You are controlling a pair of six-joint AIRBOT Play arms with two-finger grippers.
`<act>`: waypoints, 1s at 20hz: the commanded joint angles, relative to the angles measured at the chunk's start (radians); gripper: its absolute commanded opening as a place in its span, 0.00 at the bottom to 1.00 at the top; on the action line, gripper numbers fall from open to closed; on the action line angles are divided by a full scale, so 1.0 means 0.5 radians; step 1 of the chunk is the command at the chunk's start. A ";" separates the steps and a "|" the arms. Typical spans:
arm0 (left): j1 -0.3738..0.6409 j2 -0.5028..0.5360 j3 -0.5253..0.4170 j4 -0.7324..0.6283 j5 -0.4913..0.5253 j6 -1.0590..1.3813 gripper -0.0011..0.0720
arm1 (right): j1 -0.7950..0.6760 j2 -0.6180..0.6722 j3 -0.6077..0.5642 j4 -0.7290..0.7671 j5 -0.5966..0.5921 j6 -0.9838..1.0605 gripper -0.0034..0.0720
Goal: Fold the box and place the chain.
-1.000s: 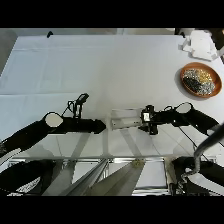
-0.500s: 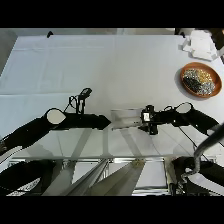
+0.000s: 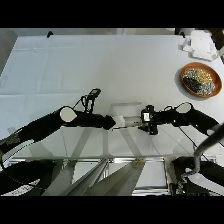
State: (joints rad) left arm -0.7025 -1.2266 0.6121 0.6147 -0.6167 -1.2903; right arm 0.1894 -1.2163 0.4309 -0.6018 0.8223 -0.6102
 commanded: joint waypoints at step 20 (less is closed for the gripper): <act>-0.282 -0.370 0.598 1.215 -0.493 -1.320 0.55 | 0.001 0.002 -0.001 -0.001 0.000 -0.002 0.60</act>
